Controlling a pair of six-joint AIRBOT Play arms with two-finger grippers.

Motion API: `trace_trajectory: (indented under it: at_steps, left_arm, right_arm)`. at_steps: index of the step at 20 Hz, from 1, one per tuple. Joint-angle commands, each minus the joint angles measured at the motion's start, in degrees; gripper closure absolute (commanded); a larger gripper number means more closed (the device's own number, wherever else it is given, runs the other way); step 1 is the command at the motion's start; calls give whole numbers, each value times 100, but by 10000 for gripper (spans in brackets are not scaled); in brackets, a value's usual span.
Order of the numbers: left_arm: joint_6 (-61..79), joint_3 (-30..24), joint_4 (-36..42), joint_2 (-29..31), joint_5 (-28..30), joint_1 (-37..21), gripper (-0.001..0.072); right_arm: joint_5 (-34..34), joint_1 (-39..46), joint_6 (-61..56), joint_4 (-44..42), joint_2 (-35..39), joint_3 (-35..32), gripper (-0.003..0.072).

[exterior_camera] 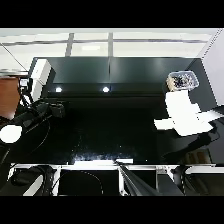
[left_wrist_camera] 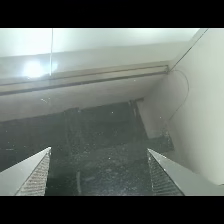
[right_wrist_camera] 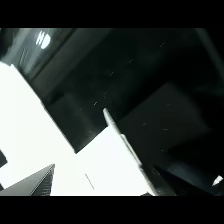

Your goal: Fold the box and place the chain.

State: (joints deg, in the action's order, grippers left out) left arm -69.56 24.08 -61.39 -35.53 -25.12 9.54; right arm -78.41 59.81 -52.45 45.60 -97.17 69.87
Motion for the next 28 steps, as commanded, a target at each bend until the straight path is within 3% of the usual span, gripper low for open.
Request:
trace_trajectory:
  at_steps: [1,2,4,5,6,7,9,12,15,22,28]
  left_arm:
    - [4,-2,44,0,2,2,8]
    - [4,-2,44,0,0,2,9]
    - [4,-2,44,0,0,2,9]
    - [4,-2,44,0,0,2,9]
    - [4,-2,42,0,0,2,9]
    - [7,-2,42,0,0,2,9]
    - [9,-2,39,0,2,2,9]
    - [13,-2,37,0,2,2,9]
    - [11,-2,39,0,7,2,9]
    - [7,-4,254,-201,31,4,9]
    - [9,-2,1108,-249,-800,317,10]
  right_arm:
    - [-800,-68,162,-103,-332,146,-11]
    - [-946,-118,212,-98,-374,155,-10]
    - [-984,-256,330,-79,-387,155,158]
    - [-984,-334,367,-79,-387,155,161]
    - [-994,-404,393,-79,-387,155,253]
    - [-1049,-468,455,-79,-380,155,493]
    - [-1338,-568,501,-79,-367,155,615]
    - [-1744,-691,511,-85,-254,153,643]
    - [-1596,-883,472,-149,157,-66,643]
    - [232,-2201,496,-1154,2243,-2352,643]
    - [1261,-3777,490,-1714,4319,-3941,643]
